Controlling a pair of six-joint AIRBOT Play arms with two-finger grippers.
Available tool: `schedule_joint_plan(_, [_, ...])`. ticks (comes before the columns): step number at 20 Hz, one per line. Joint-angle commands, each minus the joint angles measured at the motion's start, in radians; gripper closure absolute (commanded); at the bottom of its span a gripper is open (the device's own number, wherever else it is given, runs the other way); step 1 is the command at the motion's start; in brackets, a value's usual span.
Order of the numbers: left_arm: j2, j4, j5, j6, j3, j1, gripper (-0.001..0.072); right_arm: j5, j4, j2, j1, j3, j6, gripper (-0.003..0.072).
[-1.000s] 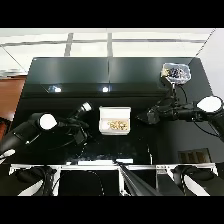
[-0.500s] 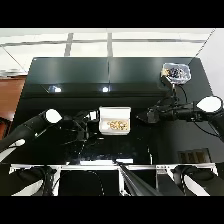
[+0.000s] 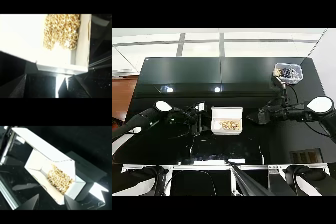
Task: Fold the box and place the chain.
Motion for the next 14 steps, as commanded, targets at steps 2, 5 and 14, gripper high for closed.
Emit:
schedule_joint_plan(2, [-0.014,-0.016,-0.028,0.034,0.012,0.005,0.0001,-0.048,0.0,-0.001,0.035,0.001,0.0,0.0321])
schedule_joint_plan(5, [-0.014,0.022,-0.034,0.033,0.012,0.005,0.0001,-0.061,0.0,0.0,0.039,0.001,0.0,0.0322])
schedule_joint_plan(14, [-0.014,0.016,-0.002,0.011,0.012,-0.089,0.0002,-0.098,-0.002,-0.001,0.04,0.001,0.0,0.0321])
